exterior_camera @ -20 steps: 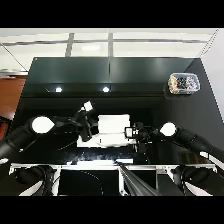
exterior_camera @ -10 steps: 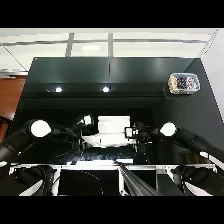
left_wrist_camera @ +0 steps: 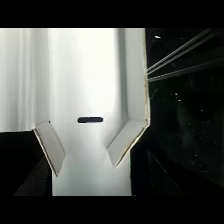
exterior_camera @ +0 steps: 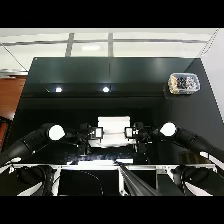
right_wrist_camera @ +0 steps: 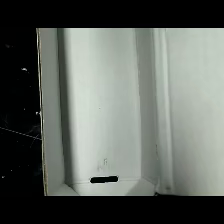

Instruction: Fold the box and place the chain.

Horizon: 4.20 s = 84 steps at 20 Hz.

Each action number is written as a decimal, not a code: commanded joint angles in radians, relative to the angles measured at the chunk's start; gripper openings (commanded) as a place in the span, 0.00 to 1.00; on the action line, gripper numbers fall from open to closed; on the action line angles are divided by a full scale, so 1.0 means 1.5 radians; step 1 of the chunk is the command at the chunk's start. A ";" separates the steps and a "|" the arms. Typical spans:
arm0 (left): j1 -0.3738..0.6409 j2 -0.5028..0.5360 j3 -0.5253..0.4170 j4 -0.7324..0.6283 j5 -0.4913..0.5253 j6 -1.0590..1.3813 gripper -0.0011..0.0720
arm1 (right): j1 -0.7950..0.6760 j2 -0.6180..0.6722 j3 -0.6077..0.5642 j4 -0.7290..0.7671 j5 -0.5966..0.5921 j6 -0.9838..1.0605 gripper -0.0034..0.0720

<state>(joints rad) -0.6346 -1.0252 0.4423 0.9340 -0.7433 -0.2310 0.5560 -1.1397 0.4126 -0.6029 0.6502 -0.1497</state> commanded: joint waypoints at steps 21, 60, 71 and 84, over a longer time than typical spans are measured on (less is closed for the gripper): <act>-0.009 -0.024 0.001 -0.166 0.026 0.011 0.20 | 0.001 0.000 0.000 0.000 0.000 0.000 0.31; 0.468 0.161 -0.022 0.117 -0.191 -0.706 0.05 | 0.001 0.000 0.000 0.005 -0.022 0.018 0.31; 0.489 -0.042 -0.116 -0.245 -0.222 -0.529 0.05 | 0.001 0.000 0.000 0.005 -0.022 0.018 0.31; 0.363 -0.060 -0.086 -0.279 -0.200 -0.456 0.67 | 0.001 0.000 0.000 0.005 -0.022 0.018 0.31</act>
<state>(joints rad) -0.0715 -1.1168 0.2897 0.5152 -1.0420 -0.9432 0.5571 -1.1397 0.4122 -0.5961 0.6159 -0.1226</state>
